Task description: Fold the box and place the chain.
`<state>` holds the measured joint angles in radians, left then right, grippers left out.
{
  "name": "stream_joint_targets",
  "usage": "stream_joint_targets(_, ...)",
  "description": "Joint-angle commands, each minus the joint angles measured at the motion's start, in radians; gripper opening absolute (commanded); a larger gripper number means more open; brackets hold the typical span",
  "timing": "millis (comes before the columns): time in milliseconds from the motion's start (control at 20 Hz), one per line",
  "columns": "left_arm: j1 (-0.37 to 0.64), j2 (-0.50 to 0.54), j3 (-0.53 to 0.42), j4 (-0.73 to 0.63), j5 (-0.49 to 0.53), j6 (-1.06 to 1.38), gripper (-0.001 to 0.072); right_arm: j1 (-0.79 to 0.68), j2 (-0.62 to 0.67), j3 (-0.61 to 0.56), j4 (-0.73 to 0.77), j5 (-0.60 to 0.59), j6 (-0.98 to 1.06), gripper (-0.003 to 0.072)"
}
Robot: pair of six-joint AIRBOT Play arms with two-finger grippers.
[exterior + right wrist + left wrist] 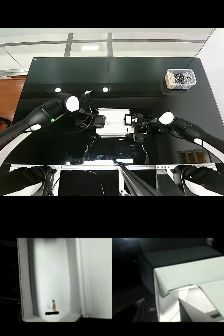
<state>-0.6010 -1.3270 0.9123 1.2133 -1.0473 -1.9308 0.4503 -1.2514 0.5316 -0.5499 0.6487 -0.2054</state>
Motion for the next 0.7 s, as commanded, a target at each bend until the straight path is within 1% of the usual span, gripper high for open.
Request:
stream_joint_targets(0, -0.046, -0.001, 0.016, 0.047, 0.008, -0.061, 0.0485, 0.0, 0.0, 0.0, 0.0, 0.002, 0.001, 0.0135)
stream_joint_targets(100, -0.064, -0.001, 0.016, 0.016, 0.037, -0.058, 0.0482, 0.0, 0.0, 0.0, 0.0, 0.002, 0.001, 0.0135)
stream_joint_targets(150, -0.076, -0.001, 0.016, 0.017, 0.06, -0.054, 0.0428, 0.0, 0.0, 0.0, 0.0, 0.002, 0.001, 0.0135)
stream_joint_targets(200, -0.09, -0.001, 0.016, 0.017, 0.081, -0.055, 0.0332, 0.0, 0.0, 0.0, 0.0, 0.002, 0.0, 0.0135)
stream_joint_targets(300, -0.118, -0.001, 0.016, 0.017, 0.104, -0.055, 0.0327, 0.0, 0.0, 0.0, 0.0, 0.002, 0.0, 0.0135)
stream_joint_targets(500, -0.14, -0.001, 0.016, 0.065, 0.067, -0.109, 0.0327, 0.0, 0.0, 0.0, 0.0, 0.002, 0.001, 0.0135)
stream_joint_targets(650, -0.14, -0.005, 0.016, 0.086, 0.069, -0.149, 0.0327, 0.0, 0.0, 0.0, 0.0, 0.002, 0.001, 0.0135)
